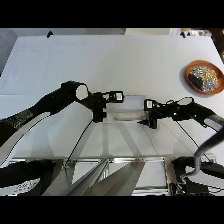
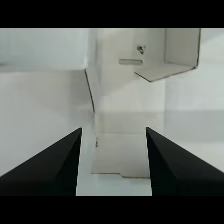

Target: Fold the box and place the chain.

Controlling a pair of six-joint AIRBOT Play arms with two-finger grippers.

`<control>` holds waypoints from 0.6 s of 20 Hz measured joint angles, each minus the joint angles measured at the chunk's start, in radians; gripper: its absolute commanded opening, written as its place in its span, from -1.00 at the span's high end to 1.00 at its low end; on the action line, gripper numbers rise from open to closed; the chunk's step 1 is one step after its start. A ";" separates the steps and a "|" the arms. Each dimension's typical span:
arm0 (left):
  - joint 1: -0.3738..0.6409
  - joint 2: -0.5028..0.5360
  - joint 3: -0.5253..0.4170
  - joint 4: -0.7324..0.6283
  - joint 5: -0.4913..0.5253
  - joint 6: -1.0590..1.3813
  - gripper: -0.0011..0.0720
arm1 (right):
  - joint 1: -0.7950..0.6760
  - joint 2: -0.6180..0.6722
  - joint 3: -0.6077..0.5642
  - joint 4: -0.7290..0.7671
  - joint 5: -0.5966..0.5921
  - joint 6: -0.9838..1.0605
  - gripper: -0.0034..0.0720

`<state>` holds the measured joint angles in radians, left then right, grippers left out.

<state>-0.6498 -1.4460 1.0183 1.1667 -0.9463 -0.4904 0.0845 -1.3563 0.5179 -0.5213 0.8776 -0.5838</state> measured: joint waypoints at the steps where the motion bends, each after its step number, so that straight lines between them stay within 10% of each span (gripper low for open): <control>1: 0.000 -0.002 0.000 -0.008 0.014 0.018 -0.23 | 0.000 0.000 0.000 0.000 0.000 0.000 0.13; 12: -0.032 -0.039 0.000 -0.075 -0.035 0.230 0.23 | 0.000 0.000 0.000 -0.002 0.001 -0.001 0.13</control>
<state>-0.6823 -1.4845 1.0180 1.0920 -0.9817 -0.2604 0.0845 -1.3563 0.5179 -0.5232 0.8783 -0.5846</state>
